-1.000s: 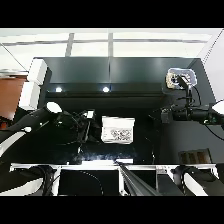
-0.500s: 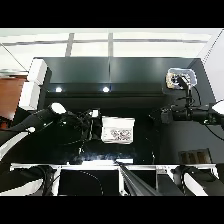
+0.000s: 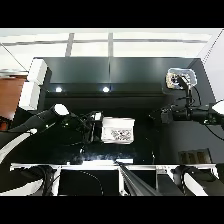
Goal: Fold the box and place the chain.
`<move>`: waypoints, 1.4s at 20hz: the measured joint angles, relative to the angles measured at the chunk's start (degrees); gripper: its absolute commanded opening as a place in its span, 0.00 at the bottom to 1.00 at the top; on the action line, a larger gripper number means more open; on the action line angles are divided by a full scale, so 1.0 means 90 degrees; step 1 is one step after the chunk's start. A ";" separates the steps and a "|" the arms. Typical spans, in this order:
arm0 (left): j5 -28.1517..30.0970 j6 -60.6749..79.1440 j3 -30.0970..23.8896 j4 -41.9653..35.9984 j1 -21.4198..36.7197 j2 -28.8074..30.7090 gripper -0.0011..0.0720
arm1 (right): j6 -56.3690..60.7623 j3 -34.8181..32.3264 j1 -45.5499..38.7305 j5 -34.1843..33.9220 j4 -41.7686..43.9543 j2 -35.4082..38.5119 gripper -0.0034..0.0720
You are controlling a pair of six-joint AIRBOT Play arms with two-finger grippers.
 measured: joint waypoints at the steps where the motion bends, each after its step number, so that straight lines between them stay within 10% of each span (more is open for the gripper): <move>1: 0.0000 -0.0002 0.0000 -0.0007 -0.0005 0.0000 0.99 | 0.0000 0.0000 0.0000 0.0000 -0.0002 0.0000 0.78; 9: 0.0124 -0.0073 0.0000 -0.0056 -0.0104 0.0000 0.97 | 0.0000 0.0000 0.0000 -0.0034 -0.0002 0.0000 0.78; 12: 0.0204 -0.0143 0.0002 -0.0027 -0.0158 0.0000 0.64 | 0.0000 0.0000 0.0000 -0.0078 -0.0039 0.0000 0.78; 14: 0.0223 -0.0163 0.0002 -0.0015 -0.0187 0.0000 0.64 | 0.0000 0.0000 0.0000 -0.0100 -0.0100 0.0000 0.81; 15: 0.0238 -0.0168 0.0002 0.0000 -0.0202 0.0002 0.64 | 0.0005 0.0000 0.0000 -0.0109 -0.0121 0.0000 0.99; 28: 0.0340 -0.0289 0.0005 0.0056 -0.0240 0.0005 0.65 | 0.1008 0.0017 0.1860 -0.1690 -0.0114 0.0000 0.98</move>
